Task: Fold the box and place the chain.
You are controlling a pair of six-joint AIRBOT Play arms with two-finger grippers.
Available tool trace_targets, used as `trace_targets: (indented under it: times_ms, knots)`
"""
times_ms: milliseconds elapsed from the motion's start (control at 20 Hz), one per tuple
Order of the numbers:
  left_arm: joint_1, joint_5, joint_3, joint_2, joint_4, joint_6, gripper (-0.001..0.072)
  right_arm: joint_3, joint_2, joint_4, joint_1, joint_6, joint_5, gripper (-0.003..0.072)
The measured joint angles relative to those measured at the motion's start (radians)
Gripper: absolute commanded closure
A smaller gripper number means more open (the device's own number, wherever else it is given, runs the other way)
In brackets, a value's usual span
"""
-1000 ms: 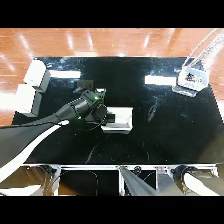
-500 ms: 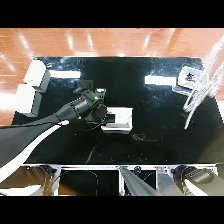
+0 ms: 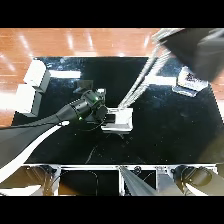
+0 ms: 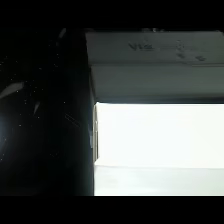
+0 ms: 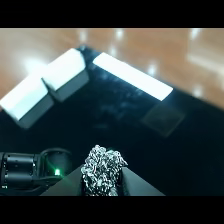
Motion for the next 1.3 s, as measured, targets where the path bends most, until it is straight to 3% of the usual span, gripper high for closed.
trace_targets:
  times_ms: [200, 500, 900, 1100, 1300]
  knots:
    - [0.0, 0.0, 0.0, 0.0, 0.0, 0.0, 0.0688, -0.083, -0.061, 0.039, 0.036, -0.002, -0.054, 0.0653]
    - [0.0, -0.001, 0.0, 0.0, 0.0, 0.0, 0.0688, -0.111, -0.093, 0.054, 0.065, -0.007, -0.099, 0.0653]
    - [0.0, -0.002, 0.0, 0.0, 0.0, 0.0, 0.0688, -0.138, -0.092, 0.059, 0.084, -0.009, 0.075, 0.0652]
    - [0.0, -0.003, 0.0, 0.0, 0.0, 0.0, 0.0688, -0.24, -0.082, 0.061, 0.125, 0.007, 0.109, 0.0652]
    - [0.0, -0.003, 0.0, 0.0, 0.0, 0.0, 0.0688, -0.374, -0.08, 0.059, 0.132, 0.018, 0.051, 0.066]
